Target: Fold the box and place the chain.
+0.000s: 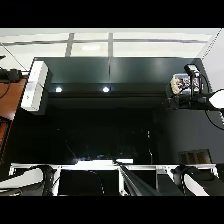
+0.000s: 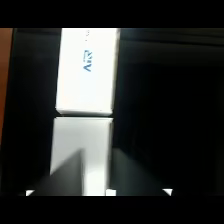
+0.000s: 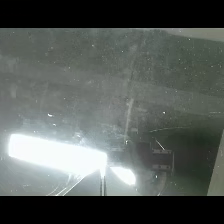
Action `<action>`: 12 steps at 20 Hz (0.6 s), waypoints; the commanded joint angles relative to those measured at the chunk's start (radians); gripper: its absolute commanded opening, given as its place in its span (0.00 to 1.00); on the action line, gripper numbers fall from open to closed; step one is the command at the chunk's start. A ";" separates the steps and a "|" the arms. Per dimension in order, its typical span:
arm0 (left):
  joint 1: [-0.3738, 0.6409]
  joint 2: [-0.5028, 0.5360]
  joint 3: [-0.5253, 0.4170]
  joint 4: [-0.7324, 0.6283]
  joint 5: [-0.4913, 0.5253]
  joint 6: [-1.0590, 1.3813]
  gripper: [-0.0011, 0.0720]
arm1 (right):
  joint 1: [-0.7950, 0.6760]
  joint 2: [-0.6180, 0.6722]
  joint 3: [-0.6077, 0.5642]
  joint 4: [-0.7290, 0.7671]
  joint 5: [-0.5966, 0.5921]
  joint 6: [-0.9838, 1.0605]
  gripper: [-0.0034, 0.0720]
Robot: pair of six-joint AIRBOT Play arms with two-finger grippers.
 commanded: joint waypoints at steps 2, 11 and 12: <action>-0.056 0.125 0.005 -0.066 -0.234 -0.076 0.05 | 0.000 0.001 0.000 -0.001 0.024 -0.001 0.06; -0.406 0.563 -0.530 -0.108 0.124 -0.124 0.05 | 0.018 0.016 -0.085 0.008 -0.265 -0.042 0.06; -0.426 0.616 -0.599 -0.107 0.175 -0.124 0.05 | 0.020 0.016 -0.116 0.010 -0.357 -0.041 0.06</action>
